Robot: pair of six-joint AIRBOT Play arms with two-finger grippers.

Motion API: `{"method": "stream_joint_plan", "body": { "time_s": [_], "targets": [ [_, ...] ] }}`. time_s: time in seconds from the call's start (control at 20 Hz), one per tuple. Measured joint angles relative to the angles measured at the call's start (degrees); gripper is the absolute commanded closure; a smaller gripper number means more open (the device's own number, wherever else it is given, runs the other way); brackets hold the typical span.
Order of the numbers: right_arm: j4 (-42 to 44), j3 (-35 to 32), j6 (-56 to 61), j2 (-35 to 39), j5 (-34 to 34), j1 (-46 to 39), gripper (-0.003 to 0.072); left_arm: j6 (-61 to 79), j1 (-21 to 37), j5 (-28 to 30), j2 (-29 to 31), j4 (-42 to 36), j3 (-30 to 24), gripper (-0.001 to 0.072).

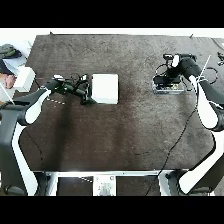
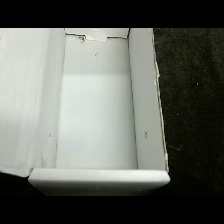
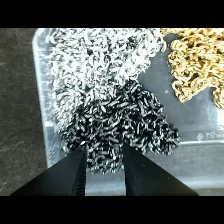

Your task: Fold the box and place the chain.

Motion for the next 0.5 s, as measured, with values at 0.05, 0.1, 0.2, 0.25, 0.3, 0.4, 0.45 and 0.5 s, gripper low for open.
{"method": "stream_joint_plan", "body": {
  "time_s": [0.05,0.1,0.2,0.25,0.3,0.4,0.45,0.5],
  "targets": [
    [0.31,0.02,-0.20,-0.39,-0.02,-0.02,0.0415,0.00,0.00,0.00,0.00,0.00,0.00,0.0467],
    [0.59,0.02,-0.48,-0.76,-0.15,-0.02,0.0444,0.00,0.00,0.00,-0.02,0.00,0.00,0.0467],
    [1.31,0.02,-0.79,-1.42,-0.46,-0.02,0.0634,-0.02,0.00,0.00,0.00,0.00,0.00,0.0467],
    [1.64,0.02,-0.96,-1.53,-0.46,-0.04,0.0635,-0.02,0.00,0.00,0.00,0.00,0.00,0.0467],
    [1.70,0.02,-0.98,-1.51,-0.46,-0.04,0.0635,0.00,0.00,0.00,-0.02,-0.02,0.00,0.0467],
    [1.46,0.00,-1.01,-0.85,-0.15,-0.04,0.0673,-0.02,0.00,0.00,0.00,-0.02,0.00,0.0467],
    [1.09,0.00,-1.01,-0.22,0.52,-0.04,0.0701,0.00,0.00,0.00,0.00,0.00,0.00,0.0467],
    [0.52,0.00,-0.98,0.57,0.39,0.02,0.0701,-0.02,0.00,0.00,-0.02,0.00,0.00,0.0467]
  ]
}}
